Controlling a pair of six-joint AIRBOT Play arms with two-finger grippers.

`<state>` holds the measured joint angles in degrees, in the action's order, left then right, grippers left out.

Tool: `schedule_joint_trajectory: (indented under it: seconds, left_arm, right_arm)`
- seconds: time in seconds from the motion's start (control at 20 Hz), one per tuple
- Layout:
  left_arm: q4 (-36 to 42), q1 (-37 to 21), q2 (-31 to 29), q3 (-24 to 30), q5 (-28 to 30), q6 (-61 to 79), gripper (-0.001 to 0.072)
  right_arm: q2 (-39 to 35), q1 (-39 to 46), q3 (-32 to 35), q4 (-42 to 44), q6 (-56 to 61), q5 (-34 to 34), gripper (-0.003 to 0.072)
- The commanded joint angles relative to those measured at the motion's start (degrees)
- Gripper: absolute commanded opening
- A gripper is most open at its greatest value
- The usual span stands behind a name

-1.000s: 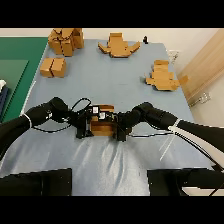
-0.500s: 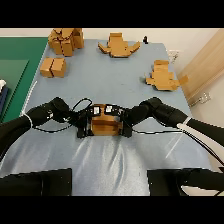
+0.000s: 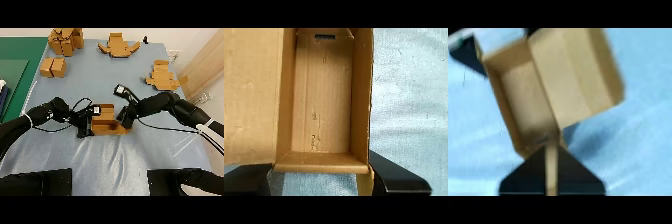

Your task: Fold the box.

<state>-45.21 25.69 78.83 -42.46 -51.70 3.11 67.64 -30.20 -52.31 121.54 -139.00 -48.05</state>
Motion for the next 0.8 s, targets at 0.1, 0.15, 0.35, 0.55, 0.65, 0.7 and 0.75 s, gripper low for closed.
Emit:
schedule_joint_trajectory:
  seconds: [0.1, 0.15, 0.35, 0.55, 0.65, 0.7, 0.75]
  left_arm:
    - [-0.07, 0.02, -0.02, 0.04, 0.07, -0.11, 0.0016]
    - [-0.07, 0.02, -0.02, 0.04, 0.28, -0.09, 0.0016]
    - [-0.07, 0.02, -0.02, 0.04, 0.24, 0.04, 0.0016]
    - [-0.07, 0.02, -0.02, 0.04, 0.2, 0.07, 0.0016]
    - [-0.07, 0.02, -0.02, 0.04, 0.24, 0.07, 0.0016]
    - [-0.07, 0.02, -0.02, 0.04, 0.22, 0.04, 0.0016]
    - [-0.07, 0.0, -0.02, 0.04, 0.17, 0.04, 0.0016]
  right_arm:
    - [10.12, 1.27, -7.28, 10.45, 0.09, 1.81, 0.0005]
    - [14.56, 1.16, -10.99, 10.86, 0.11, -1.25, 0.0005]
    - [28.35, 1.66, -23.76, 9.79, 5.84, -5.27, 0.0005]
    - [36.76, 3.04, -27.82, 8.68, 9.53, -20.83, 0.0006]
    - [36.61, 3.13, -27.85, 8.57, 9.31, -21.33, 0.0005]
    - [35.5, 3.13, -27.85, 8.57, 8.52, -20.9, 0.0005]
    - [33.97, 3.3, -27.85, 8.52, 7.91, -20.68, 0.0005]
